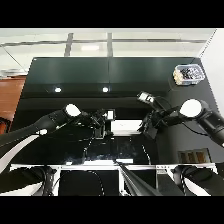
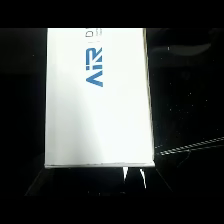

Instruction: Fold the box and place the chain.

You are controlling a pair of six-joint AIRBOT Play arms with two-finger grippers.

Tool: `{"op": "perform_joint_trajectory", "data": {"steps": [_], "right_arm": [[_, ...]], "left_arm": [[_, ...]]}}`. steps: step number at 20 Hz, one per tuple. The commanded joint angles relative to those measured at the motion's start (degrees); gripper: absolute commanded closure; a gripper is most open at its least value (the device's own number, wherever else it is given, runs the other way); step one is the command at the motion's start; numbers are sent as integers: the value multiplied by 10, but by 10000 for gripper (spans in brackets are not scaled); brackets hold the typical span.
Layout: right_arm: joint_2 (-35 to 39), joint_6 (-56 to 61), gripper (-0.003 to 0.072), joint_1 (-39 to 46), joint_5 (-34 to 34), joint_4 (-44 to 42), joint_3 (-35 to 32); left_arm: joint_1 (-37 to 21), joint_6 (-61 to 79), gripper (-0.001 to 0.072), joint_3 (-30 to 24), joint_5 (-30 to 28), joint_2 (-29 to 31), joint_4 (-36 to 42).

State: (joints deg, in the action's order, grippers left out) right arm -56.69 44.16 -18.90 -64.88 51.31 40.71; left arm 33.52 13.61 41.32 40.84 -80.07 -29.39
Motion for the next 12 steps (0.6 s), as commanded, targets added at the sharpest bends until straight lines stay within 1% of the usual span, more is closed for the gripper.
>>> {"op": "perform_joint_trajectory", "data": {"steps": [1, 2, 3, 6, 9, 12], "right_arm": [[12, 152, 690, 22, -61, -103, 0], [12, 153, 674, 16, -48, -126, -5], [9, 155, 674, 10, -26, -146, -12], [-22, 165, 674, 1, 37, -174, -22], [-65, 169, 674, 1, 62, -160, -30], [-105, 169, 674, 0, 64, -142, -37]], "left_arm": [[0, 1, 223, 0, -1, 0, 0], [0, 1, 223, 0, -1, 0, 0], [0, 1, 223, 0, -1, 0, 0], [0, 1, 223, 0, -1, 0, 1], [0, 1, 223, 0, 1, 0, 1], [0, 1, 223, 0, 1, 0, 1]]}}
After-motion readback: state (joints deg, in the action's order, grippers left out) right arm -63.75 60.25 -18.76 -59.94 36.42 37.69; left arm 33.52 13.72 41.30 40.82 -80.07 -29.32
